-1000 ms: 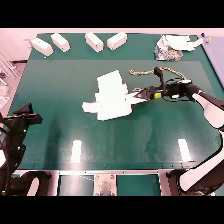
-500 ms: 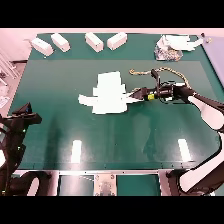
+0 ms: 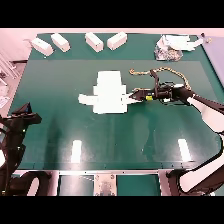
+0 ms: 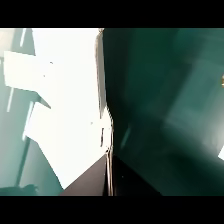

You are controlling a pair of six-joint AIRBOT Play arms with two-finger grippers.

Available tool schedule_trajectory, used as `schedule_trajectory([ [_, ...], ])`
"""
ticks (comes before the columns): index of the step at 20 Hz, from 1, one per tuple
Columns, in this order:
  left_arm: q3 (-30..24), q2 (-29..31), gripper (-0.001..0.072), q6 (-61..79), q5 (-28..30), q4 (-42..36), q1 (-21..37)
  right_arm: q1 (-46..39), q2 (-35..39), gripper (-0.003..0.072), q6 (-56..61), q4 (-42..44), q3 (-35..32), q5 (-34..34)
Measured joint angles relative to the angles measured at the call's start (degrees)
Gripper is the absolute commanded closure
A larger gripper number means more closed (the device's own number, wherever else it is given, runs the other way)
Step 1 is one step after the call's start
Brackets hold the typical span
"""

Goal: Fold the box and place the chain.

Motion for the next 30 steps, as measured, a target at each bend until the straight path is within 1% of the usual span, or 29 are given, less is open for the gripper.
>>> schedule_trajectory([
  [1,0.0,0.0,0.0027,0.02,-0.44,0.0,0.0,0.2,0.04,0.0687,-0.09,-0.13,-0.02,-0.33],
  [2,0.0,-0.02,0.0091,0.02,-0.94,0.0,0.0,0.42,0.02,0.0687,-0.11,-0.33,-0.04,-0.72],
  [3,0.0,-0.02,0.0105,0.07,-1.4,0.0,0.0,0.63,0.02,0.0687,-0.13,-0.42,-0.04,-1.09],
  [6,0.0,0.0,0.0105,0.24,-3.56,0.04,0.0,1.22,0.02,0.0687,-0.17,-0.92,-0.04,-1.97],
  [10,0.26,-0.26,0.0106,0.37,-8.52,0.09,0.0,1.57,0.02,0.0687,0.09,-1.66,-0.07,-2.78],
  [12,1.7,-1.9,0.0106,0.42,-11.15,0.39,0.0,1.68,0.04,0.0687,0.22,-1.73,-0.07,-2.93],
  [14,4.81,-5.75,0.0106,0.42,-13.86,1.33,0.0,1.68,0.04,0.0687,0.31,-1.92,-0.07,-2.99],
  [16,9.44,-12.0,0.0106,0.44,-17.03,2.64,0.0,1.68,0.02,0.0687,0.33,-2.01,-0.07,-3.04],
  [18,15.13,-20.48,0.0106,0.42,-20.44,4.57,-0.02,1.68,0.02,0.0687,0.35,-2.01,-0.07,-3.08],
  [21,25.07,-35.78,0.0106,0.17,-27.15,7.41,0.02,1.7,0.04,0.0687,0.37,-1.99,-0.07,-3.15],
  [24,36.0,-51.34,0.0105,-1.9,-39.15,10.14,0.0,1.7,0.04,0.0686,0.42,-1.95,-0.07,-3.15],
  [26,43.3,-60.7,0.0105,-4.57,-49.03,11.63,0.0,1.73,0.02,0.0686,0.42,-1.9,-0.07,-3.17],
  [28,50.05,-68.39,0.0106,-7.65,-57.75,12.55,-0.02,1.73,0.02,0.0686,0.44,-1.88,-0.07,-3.17],
  [30,55.74,-73.61,0.0105,-11.04,-63.14,13.75,-0.02,1.73,0.02,0.0686,0.42,-1.88,-0.07,-3.17],
])
